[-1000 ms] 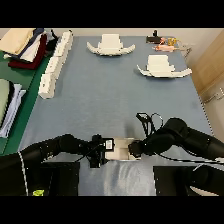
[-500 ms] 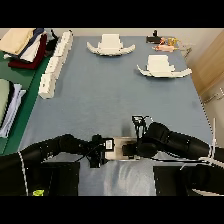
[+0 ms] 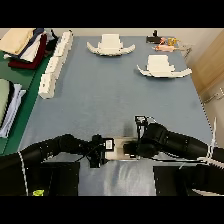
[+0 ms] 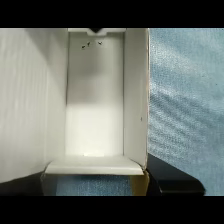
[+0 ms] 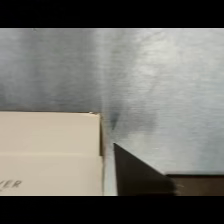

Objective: Fold the box.

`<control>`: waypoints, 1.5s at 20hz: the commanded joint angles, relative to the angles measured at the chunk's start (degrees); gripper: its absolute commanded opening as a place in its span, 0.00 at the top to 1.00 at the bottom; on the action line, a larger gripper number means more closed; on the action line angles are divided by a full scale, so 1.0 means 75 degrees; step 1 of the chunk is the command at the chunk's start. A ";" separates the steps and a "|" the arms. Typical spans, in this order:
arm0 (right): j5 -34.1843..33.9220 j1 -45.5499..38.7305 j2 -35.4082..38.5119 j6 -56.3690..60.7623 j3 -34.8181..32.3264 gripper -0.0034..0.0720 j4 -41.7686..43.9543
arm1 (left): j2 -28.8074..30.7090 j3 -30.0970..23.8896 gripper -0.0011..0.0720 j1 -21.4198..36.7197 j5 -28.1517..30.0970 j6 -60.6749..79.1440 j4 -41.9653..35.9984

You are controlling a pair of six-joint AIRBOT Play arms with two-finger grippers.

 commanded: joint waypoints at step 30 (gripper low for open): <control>-0.3678 0.0012 0.0947 -0.0533 0.1192 0.39 -0.0417 | 0.0003 0.0000 0.26 -0.0006 0.0003 0.0003 0.0000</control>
